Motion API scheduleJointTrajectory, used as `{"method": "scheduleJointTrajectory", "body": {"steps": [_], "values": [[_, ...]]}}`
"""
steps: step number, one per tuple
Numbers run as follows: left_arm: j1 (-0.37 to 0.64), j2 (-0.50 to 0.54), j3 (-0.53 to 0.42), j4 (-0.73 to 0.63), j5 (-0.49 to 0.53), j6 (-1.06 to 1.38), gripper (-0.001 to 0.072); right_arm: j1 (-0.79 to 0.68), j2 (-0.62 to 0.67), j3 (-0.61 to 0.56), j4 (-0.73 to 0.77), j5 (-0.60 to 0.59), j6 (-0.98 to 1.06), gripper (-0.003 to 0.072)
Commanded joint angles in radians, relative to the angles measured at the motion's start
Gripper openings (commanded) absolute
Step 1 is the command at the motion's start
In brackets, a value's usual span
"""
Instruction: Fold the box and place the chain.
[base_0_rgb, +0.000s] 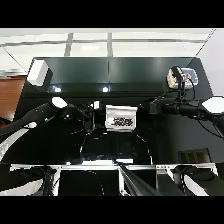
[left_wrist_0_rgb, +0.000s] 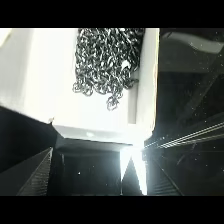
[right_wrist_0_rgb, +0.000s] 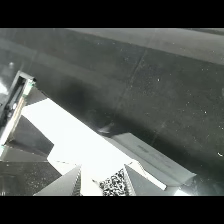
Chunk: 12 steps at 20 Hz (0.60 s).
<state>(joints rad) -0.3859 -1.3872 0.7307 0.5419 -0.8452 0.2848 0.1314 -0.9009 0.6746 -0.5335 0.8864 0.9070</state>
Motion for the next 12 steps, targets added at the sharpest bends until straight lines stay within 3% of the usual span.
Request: {"method": "scheduleJointTrajectory", "body": {"steps": [1,12], "values": [[-0.014,-0.030,0.019,-0.024,0.004,0.026,0.0713,0.000,0.000,0.000,0.001,0.000,0.002,0.0310],[-0.085,-0.088,0.092,0.000,-0.005,0.018,0.0713,0.000,0.000,0.000,0.000,-0.001,0.002,0.0310]]}}
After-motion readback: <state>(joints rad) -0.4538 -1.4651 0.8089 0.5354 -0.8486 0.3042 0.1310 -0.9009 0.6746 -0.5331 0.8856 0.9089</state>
